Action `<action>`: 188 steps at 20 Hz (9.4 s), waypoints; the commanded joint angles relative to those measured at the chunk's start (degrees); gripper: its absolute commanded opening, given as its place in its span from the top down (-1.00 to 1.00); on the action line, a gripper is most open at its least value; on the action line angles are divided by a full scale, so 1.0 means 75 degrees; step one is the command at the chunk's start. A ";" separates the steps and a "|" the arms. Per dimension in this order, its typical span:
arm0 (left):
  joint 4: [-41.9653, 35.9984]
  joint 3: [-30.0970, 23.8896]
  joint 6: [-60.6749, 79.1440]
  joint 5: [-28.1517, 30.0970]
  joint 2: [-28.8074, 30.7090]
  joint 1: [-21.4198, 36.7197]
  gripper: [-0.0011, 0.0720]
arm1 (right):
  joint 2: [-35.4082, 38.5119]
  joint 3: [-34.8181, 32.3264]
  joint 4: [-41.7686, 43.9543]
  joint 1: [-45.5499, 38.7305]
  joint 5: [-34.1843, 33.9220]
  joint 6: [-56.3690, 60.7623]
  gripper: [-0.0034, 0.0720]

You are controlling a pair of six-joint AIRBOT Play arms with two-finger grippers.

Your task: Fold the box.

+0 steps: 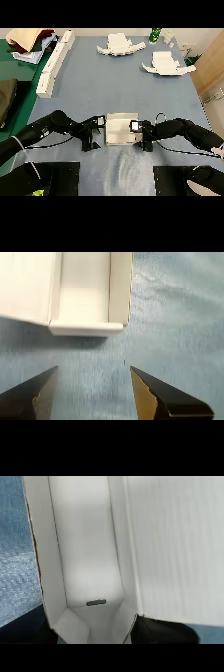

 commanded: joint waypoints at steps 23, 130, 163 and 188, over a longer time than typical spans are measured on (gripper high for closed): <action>-0.1702 -0.0006 0.1821 0.1311 -0.1105 -0.0863 -0.94 | 0.0000 0.0003 -0.0015 0.0003 0.0000 0.0000 -0.47; -0.1719 -0.0012 0.1985 0.1967 -0.1247 -0.0863 -0.66 | 0.2906 0.0670 -0.1690 0.0003 -0.2751 0.6607 -0.96; -0.1725 -0.0012 0.1961 0.1938 -0.1244 -0.0863 -0.05 | 0.0017 0.1661 0.0874 0.0070 0.0688 0.8405 0.90; -0.1725 -0.0012 0.1961 0.1944 -0.1244 -0.0863 -0.05 | 0.1119 0.2229 -0.0020 0.0055 -0.1746 0.6959 0.90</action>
